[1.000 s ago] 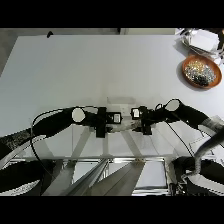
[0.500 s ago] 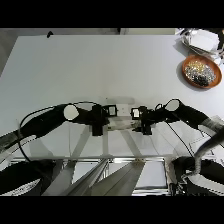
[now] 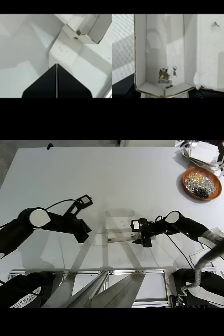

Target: Fold the box and place the chain.

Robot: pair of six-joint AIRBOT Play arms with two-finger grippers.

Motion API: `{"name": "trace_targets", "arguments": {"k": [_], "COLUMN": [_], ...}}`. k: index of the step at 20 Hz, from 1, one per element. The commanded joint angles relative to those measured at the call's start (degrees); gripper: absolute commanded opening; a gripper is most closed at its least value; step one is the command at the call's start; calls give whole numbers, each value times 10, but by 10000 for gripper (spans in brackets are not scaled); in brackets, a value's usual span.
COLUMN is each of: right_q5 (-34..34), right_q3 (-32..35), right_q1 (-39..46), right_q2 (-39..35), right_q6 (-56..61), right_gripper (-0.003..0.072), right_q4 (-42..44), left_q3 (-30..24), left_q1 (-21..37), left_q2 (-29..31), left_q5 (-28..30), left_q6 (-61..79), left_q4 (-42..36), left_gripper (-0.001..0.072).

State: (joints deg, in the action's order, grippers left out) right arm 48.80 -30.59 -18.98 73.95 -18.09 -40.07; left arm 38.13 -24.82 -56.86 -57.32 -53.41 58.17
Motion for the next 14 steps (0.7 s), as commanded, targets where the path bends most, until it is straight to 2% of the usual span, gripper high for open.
{"name": "trace_targets", "arguments": {"k": [1,4,7,10,14], "right_q5": [0,0,0,0,0], "right_q3": [0,0,0,0,0], "right_q1": [0,0,0,0,0], "right_q2": [0,0,0,0,0], "right_q6": [0,0,0,0,0], "right_gripper": [283,283,283,283,283], "right_q4": [0,0,0,0,0], "left_q3": [-9,-69,-127,-133,-133], "left_q1": [42,49,48,42,11], "left_q2": [26,26,26,14,-40], "left_q5": [-39,-17,23,57,87], "left_q6": [-118,-174,-176,-172,-171], "left_q4": [10,2,-51,-94,-102], "left_gripper": [4,4,4,4,4]}}
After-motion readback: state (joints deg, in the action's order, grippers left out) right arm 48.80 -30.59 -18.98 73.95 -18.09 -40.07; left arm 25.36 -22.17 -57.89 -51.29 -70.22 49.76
